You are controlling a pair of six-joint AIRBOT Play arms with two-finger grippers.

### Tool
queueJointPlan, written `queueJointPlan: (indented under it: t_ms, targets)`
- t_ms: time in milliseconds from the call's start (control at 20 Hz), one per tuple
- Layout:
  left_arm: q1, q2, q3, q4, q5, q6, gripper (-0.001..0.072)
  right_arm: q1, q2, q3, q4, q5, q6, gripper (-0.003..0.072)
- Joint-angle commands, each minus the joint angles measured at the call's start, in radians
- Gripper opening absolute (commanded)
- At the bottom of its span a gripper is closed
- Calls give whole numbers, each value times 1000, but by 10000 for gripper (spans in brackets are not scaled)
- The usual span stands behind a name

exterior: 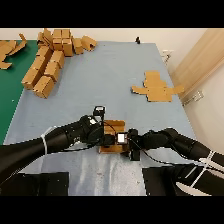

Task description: Fold the box.

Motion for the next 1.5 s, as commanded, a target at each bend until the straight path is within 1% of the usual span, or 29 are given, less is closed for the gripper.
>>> queueJointPlan:
  t_ms: [0,150,450,500,550,600,1050,1100,1150,1200,1300,1450]
  targets:
    - [-3,-25,16,-8,-2,-15,453,0,0,0,0,0,0,601]
    - [-5,-26,16,-67,2,-45,453,0,0,0,0,0,0,601]
    - [-9,-57,16,-57,16,-64,450,0,0,0,0,0,0,601]
    - [-10,-58,16,-57,16,-71,367,0,0,0,0,0,0,600]
    - [-10,-58,16,-56,16,-71,154,0,0,0,0,0,0,601]
    - [-9,-58,16,-56,17,-70,16,0,0,0,0,0,0,601]
    - [-9,-57,16,-60,14,-61,16,0,0,0,0,0,0,601]
    - [-9,-56,16,-60,13,-56,47,0,0,0,0,0,0,601]
    - [-9,-56,16,-60,8,-56,340,0,0,0,0,0,0,600]
    - [-9,-55,16,-63,-3,-56,537,0,0,0,0,0,0,601]
    - [-8,-40,17,-64,-38,-55,541,0,0,0,0,-1,0,600]
    - [-8,25,16,-30,-78,-40,541,0,0,0,0,0,0,600]
